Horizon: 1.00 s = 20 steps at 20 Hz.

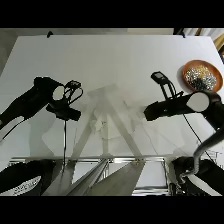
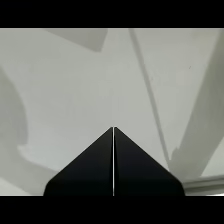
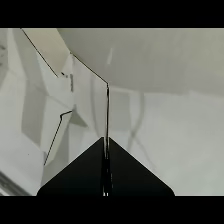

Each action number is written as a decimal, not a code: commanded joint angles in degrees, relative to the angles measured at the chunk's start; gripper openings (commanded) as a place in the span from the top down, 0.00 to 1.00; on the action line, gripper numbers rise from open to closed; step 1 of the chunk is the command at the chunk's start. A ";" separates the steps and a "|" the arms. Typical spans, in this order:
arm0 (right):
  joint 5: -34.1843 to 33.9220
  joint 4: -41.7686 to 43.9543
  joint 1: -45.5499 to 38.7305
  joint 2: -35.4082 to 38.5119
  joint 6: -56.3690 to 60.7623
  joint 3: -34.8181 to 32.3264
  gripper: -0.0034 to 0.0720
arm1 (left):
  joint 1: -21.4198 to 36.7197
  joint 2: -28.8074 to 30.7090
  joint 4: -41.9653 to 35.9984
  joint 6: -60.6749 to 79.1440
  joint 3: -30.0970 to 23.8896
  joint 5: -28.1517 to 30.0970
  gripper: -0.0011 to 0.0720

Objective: Fold the box and place the chain.

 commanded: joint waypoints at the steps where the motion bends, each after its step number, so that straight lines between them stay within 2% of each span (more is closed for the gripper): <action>1: -6.84 -6.67 4.74 0.24 9.66 -4.33 0.94 | 0.04 0.02 0.02 0.33 -0.02 7.76 0.97; 5: -7.58 -12.37 5.40 0.24 15.23 -4.90 0.94 | 0.04 0.02 -0.52 4.07 -0.02 13.00 0.97; 6: -7.93 -12.39 5.40 0.24 15.23 -4.92 0.94 | 0.04 0.02 -1.90 6.95 -0.02 14.64 0.90; 7: -8.59 -12.37 5.42 0.24 15.21 -4.92 0.94 | 0.04 0.02 -4.70 10.91 -0.02 16.59 0.64; 8: -9.29 -12.37 5.40 0.24 15.21 -4.92 0.94 | 0.04 -0.02 -8.92 14.99 -0.02 18.97 0.34; 9: -9.99 -12.37 5.40 0.24 15.21 -4.92 0.94 | 0.04 -0.09 -14.36 19.47 -0.02 21.42 0.24; 12: -10.51 -12.13 5.40 0.24 15.21 -4.92 0.94 | 0.15 -0.42 -33.11 36.81 -0.02 28.26 0.24; 14: -10.25 -12.15 5.42 0.24 15.17 -4.92 0.94 | 0.15 -1.01 -41.94 42.38 -0.02 32.22 0.24; 16: -10.29 -12.17 5.40 0.24 15.17 -4.92 0.94 | 0.15 -2.43 -46.23 45.20 0.00 32.48 0.21; 20: -10.21 -12.07 5.42 0.24 15.17 -4.92 0.94 | 0.15 -7.50 -46.03 45.27 0.00 30.97 0.19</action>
